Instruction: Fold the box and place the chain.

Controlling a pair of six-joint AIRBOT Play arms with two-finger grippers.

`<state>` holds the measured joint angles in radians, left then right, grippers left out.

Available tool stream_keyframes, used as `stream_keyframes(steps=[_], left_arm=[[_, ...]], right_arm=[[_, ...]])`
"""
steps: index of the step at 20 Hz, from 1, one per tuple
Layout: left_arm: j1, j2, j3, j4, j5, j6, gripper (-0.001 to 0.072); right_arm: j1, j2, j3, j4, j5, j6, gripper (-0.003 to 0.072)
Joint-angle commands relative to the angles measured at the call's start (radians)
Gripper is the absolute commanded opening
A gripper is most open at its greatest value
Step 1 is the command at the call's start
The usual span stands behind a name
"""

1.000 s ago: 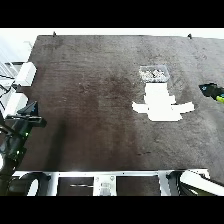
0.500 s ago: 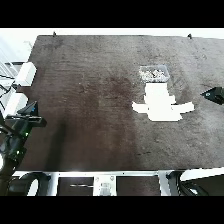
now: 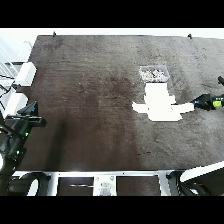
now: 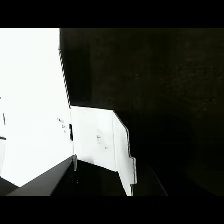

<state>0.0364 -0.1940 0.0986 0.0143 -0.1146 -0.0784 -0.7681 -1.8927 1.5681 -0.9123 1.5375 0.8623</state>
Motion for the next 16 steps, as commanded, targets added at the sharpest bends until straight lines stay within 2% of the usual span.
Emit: stream_keyframes(steps=[1,7,8,11,12,13,16], left_arm=[[0.001,0.000,0.000,0.000,0.000,0.000,0.0020],[0.001,0.000,0.000,0.000,0.000,0.000,0.0020],[0.001,0.000,0.000,0.000,0.000,0.000,0.0020],[0.001,0.000,0.000,0.000,0.000,0.000,0.0020],[0.001,0.000,0.000,0.000,0.000,0.000,0.0020],[0.001,0.000,0.000,0.000,0.000,0.000,0.0020],[0.001,0.000,0.000,0.000,0.000,0.000,0.0020]], right_arm=[[0.021,-0.040,0.002,0.013,0.035,-0.003,0.0522],[0.072,-0.117,0.000,0.089,0.120,-0.026,0.0492],[0.079,-0.129,0.000,0.117,0.131,-0.034,0.0410],[0.088,-0.138,-0.001,0.125,0.150,-0.049,0.0248],[0.087,-0.138,-0.001,0.150,0.164,-0.062,0.0050],[0.087,-0.137,-0.004,0.175,0.172,-0.068,0.0013],[0.096,-0.088,-0.063,0.207,0.184,-0.079,0.0011]])
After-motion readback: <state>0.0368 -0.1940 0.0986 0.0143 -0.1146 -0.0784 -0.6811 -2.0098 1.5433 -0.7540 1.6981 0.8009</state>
